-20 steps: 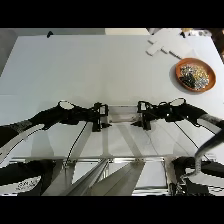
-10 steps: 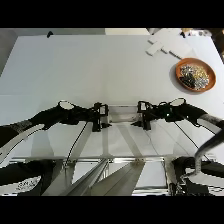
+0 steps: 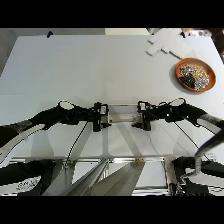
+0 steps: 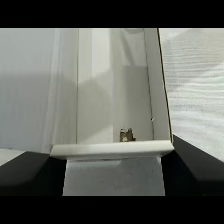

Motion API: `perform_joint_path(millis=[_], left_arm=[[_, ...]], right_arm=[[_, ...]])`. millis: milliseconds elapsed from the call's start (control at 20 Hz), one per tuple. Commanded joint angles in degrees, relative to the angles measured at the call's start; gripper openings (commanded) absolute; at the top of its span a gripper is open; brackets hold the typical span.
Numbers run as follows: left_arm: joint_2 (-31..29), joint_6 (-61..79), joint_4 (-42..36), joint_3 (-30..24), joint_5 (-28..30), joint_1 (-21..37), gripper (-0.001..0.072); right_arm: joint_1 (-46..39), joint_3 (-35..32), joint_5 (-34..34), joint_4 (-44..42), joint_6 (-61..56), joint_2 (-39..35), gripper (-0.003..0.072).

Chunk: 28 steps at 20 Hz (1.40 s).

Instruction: Fold the box and place the chain.

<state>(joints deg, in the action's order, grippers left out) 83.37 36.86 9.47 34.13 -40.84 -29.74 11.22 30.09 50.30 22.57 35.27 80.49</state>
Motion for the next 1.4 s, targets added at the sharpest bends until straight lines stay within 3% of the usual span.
perform_joint_path(millis=[0,250,500,700,800,900,1000,1200,1350], left_arm=[[0.0,0.0,0.2,0.0,-0.3,0.0,0.0063],[0.0,0.0,0.2,0.0,-0.3,0.0,0.0063],[0.0,0.0,0.2,0.0,-0.3,0.0,0.0063],[0.0,0.0,0.2,0.0,-0.3,0.0,0.0063],[0.0,0.0,0.2,0.0,-0.3,0.0,0.0063],[0.0,0.0,0.2,0.0,-0.4,0.0,0.0063],[0.0,0.0,0.2,0.0,-0.5,0.0,0.0063],[0.0,0.0,0.2,0.0,-0.5,0.0,0.0063],[0.0,0.0,0.2,0.0,-0.5,0.0,0.0063]], right_arm=[[-0.2,0.0,0.2,0.8,-2.8,-0.7,0.0719],[-0.2,0.0,-0.1,13.0,-12.4,-9.7,0.0719],[-0.2,0.0,1.1,32.9,-35.8,-19.1,0.0710],[-0.2,0.0,1.4,32.4,-40.0,-27.9,0.0682],[-0.1,0.0,1.6,21.2,-39.3,-30.1,0.0388],[0.4,0.0,1.8,7.2,-39.3,-29.7,0.0002],[3.4,0.0,-2.2,2.0,-37.6,-28.6,0.0009],[9.4,1.5,-10.3,0.9,-32.9,-22.1,0.0009],[9.0,7.1,-10.6,0.9,-35.3,-13.4,0.0009]])
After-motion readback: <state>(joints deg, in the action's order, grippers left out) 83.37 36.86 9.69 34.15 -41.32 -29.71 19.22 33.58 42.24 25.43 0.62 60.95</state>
